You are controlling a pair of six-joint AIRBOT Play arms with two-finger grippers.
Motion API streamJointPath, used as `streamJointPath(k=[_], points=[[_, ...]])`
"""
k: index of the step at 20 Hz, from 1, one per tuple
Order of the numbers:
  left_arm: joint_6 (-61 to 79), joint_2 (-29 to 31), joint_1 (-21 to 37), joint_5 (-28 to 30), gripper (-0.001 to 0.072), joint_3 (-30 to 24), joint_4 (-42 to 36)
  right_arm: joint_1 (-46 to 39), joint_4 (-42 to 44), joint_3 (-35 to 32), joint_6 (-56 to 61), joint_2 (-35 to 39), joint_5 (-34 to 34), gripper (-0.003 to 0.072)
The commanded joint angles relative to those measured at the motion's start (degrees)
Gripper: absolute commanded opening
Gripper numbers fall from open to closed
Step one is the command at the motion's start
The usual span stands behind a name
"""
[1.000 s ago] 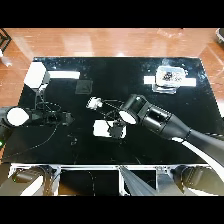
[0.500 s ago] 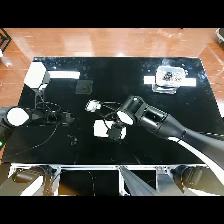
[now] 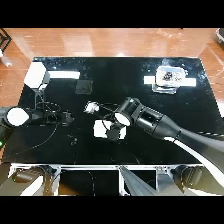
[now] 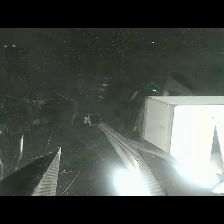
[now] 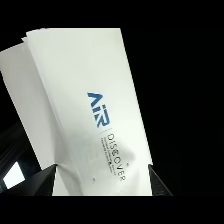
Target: Fold the box and place the chain.
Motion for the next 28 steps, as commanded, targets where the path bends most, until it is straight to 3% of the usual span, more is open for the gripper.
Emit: streamJointPath(k=[1,3,4,5,8,9,10,11,21,22,23,24,25,28], points=[[0.0,0.0,0.0,0.2,0.0573,0.0,0.0,1.9,-1.8,0.0,0.0,-0.1,0.0,0.0698],[0.0,0.0,0.0,0.2,0.0573,0.0,0.0,2.3,-2.3,0.0,0.1,-0.1,0.0,0.0659],[0.0,0.0,0.0,0.2,0.0573,0.0,0.0,2.3,-2.4,0.0,0.1,-0.1,0.3,0.0464],[0.0,0.0,0.0,0.2,0.0573,0.0,0.0,2.3,-2.9,0.0,0.1,-0.1,0.7,0.0338],[0.0,0.0,0.0,0.2,0.0573,0.0,0.0,2.3,-4.3,0.0,1.4,-0.1,1.0,0.0332],[0.0,0.0,0.0,0.2,0.0573,0.0,0.0,2.3,-4.5,0.0,1.4,-0.1,1.2,0.0253],[0.0,0.0,0.0,0.2,0.0573,0.0,0.0,2.3,-4.5,0.0,1.3,-0.1,1.3,0.0058],[0.0,0.0,0.0,0.2,0.0573,0.0,0.0,2.3,-4.5,0.0,1.3,-0.1,1.3,0.0022],[0.0,0.0,0.0,0.2,0.0573,0.0,0.0,1.6,-4.7,3.2,2.9,0.6,2.7,0.0022],[0.0,0.0,0.0,0.2,0.0573,0.0,0.0,1.2,-4.7,4.2,3.5,1.0,3.5,0.0025],[0.0,0.0,0.0,0.2,0.0573,0.0,0.0,0.8,-4.7,4.6,4.0,1.8,3.7,0.0196],[0.0,0.0,0.0,0.2,0.0573,0.0,0.1,0.3,-4.7,4.7,4.6,3.3,3.9,0.0577],[0.0,0.0,0.0,0.2,0.0573,0.0,0.2,-0.2,-4.7,4.7,4.4,4.8,5.3,0.0705],[0.0,0.0,0.8,0.2,0.0573,0.0,0.2,-2.9,-4.0,4.6,1.3,6.8,15.4,0.0707]])
